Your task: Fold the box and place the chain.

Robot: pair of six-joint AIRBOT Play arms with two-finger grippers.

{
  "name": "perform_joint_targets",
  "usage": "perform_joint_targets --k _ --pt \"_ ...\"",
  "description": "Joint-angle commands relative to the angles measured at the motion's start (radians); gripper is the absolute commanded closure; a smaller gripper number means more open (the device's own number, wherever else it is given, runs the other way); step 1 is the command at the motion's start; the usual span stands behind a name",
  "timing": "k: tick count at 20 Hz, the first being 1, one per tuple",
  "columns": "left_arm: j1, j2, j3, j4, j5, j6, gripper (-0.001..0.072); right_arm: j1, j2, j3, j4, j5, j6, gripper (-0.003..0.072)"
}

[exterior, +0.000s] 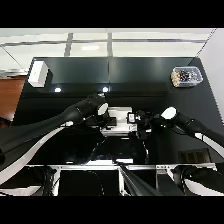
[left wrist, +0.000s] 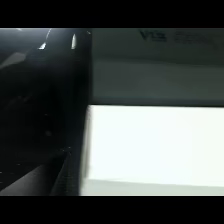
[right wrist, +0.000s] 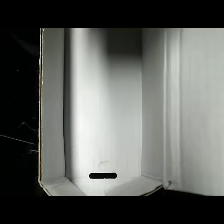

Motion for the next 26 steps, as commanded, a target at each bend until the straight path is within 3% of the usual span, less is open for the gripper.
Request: perform_joint_targets --k 1,9,12,13,16,21,22,23,26 --pt "-0.007 0.001 0.000 0.011 0.010 -0.006 0.0306 0.001 0.000 -0.001 0.000 0.000 0.000 0.0213" --pt "-0.006 0.018 -0.008 0.023 0.011 -0.006 0.0316 0.001 0.000 -0.001 0.000 0.000 0.000 0.0213" --pt "-0.006 0.018 -0.014 0.030 0.007 -0.006 0.0414 0.001 0.000 -0.001 0.000 0.000 0.000 0.0213" --pt "-0.006 0.018 -0.014 0.033 0.007 -0.006 0.0520 0.001 0.000 -0.001 0.000 0.000 0.000 0.0213" --pt "-0.006 0.018 -0.014 0.034 0.008 -0.004 0.0680 0.001 0.000 -0.001 0.000 0.000 0.000 0.0213" --pt "-0.006 0.018 -0.014 0.039 0.008 0.003 0.0680 0.000 0.000 -0.001 0.001 0.001 0.001 0.0212" --pt "-0.006 0.018 -0.014 0.040 0.008 0.003 0.0681 0.000 0.000 -0.001 0.001 0.000 0.005 0.0160" --pt "-0.006 0.018 -0.014 0.040 0.008 0.003 0.0680 0.000 0.004 -0.001 0.000 -0.002 0.025 0.0047" --pt "-0.006 0.018 -0.014 0.040 0.009 0.005 0.0680 -0.001 0.060 -0.001 -0.058 -0.003 0.100 0.0044"
